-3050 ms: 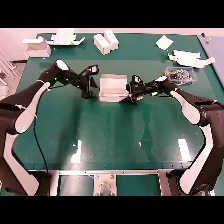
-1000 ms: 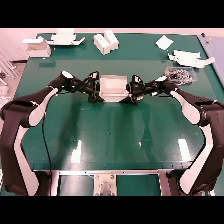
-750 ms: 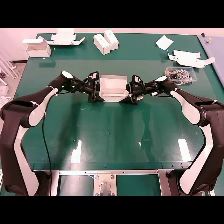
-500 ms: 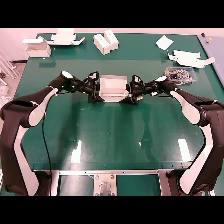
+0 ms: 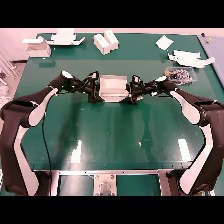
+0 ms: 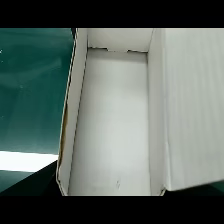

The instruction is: Fold the box and place the chain.

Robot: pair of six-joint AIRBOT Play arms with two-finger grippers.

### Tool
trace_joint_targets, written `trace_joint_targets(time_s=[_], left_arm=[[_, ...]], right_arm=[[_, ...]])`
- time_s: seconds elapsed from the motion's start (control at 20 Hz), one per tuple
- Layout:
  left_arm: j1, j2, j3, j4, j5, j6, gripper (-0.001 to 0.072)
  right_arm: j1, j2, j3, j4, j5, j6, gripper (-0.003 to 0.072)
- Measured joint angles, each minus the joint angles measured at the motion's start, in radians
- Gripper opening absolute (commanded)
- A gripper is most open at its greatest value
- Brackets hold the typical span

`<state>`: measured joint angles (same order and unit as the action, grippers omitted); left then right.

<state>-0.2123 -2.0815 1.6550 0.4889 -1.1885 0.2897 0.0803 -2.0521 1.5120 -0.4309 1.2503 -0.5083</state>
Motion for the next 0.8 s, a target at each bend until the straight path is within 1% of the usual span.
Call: trace_joint_targets(time_s=[0.65, 0.7, 0.75, 0.8], left_arm=[[0.000, 0.000, 0.000, -0.003, 0.000, -0.002, 0.0541], [0.000, 0.000, 0.000, -0.003, 0.001, -0.002, 0.0541], [0.000, 0.000, 0.000, -0.003, 0.001, -0.002, 0.0541], [0.000, 0.000, 0.000, -0.003, 0.000, -0.003, 0.0541]], right_arm=[[0.000, 0.000, 0.000, 0.002, 0.000, 0.000, 0.0513], [0.000, 0.000, 0.000, 0.002, 0.000, 0.000, 0.0579], [0.000, 0.000, 0.000, 0.004, -0.001, 0.000, 0.0711], [-0.002, 0.000, 0.000, 0.004, -0.006, -0.002, 0.0717]])
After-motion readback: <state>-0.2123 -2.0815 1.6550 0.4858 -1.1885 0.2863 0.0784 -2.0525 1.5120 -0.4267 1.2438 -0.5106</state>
